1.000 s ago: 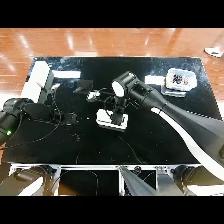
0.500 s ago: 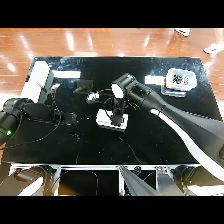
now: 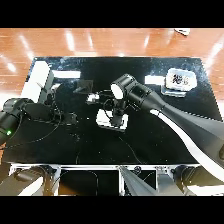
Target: Fold the box and place the chain.
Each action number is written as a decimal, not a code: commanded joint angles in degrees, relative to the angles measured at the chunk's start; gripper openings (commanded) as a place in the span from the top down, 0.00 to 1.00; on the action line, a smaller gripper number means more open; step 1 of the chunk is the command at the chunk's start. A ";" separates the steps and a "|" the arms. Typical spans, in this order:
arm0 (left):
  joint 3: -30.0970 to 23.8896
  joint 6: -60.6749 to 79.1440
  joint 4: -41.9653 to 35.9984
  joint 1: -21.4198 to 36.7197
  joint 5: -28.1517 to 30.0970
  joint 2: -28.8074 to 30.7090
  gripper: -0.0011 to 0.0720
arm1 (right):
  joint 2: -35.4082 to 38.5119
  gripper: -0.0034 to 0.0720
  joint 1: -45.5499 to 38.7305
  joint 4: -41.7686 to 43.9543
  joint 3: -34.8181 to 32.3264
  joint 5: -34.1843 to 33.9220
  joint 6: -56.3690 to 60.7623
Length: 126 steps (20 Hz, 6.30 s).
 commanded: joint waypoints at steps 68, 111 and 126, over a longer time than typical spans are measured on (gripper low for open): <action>-0.02 0.00 -0.87 -0.04 -0.37 -0.24 0.24 | 10.93 0.91 -10.47 46.16 -31.63 -31.82 27.54; 19.47 49.83 -12.50 -1.22 11.17 -16.55 0.24 | 41.35 0.92 -37.81 14.47 -47.19 -11.28 31.28; 23.26 81.24 -11.98 -18.38 -4.22 -25.18 0.14 | 41.33 0.92 -38.29 14.45 -47.58 -14.82 31.28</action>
